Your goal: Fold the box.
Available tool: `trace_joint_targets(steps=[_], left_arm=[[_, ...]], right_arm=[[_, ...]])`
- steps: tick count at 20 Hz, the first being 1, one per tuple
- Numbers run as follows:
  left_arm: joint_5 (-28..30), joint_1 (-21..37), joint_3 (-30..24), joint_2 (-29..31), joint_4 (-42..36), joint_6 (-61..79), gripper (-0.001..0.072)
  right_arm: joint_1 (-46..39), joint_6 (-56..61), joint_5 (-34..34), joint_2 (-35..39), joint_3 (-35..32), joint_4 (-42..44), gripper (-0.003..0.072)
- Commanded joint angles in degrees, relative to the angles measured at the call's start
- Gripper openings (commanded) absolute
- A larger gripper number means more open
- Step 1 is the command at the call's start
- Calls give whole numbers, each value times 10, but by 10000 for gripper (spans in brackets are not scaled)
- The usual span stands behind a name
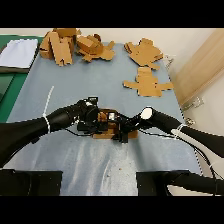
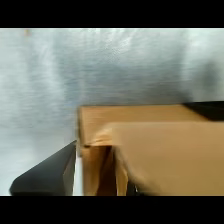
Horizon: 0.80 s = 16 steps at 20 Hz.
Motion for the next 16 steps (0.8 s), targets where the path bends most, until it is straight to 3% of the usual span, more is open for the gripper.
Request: trace_joint_targets(steps=[1, 10, 16], left_arm=[[-26, -3, 18, 0, 21, 13, 357], [-66, -4, 65, -48, 17, 45, 357], [-75, -4, 66, -56, 17, 45, 352]], right_arm=[[0, 0, 0, 0, 0, 0, 526], [0, 0, 0, 0, 0, 0, 526], [0, 0, 0, 0, 0, 0, 525]])
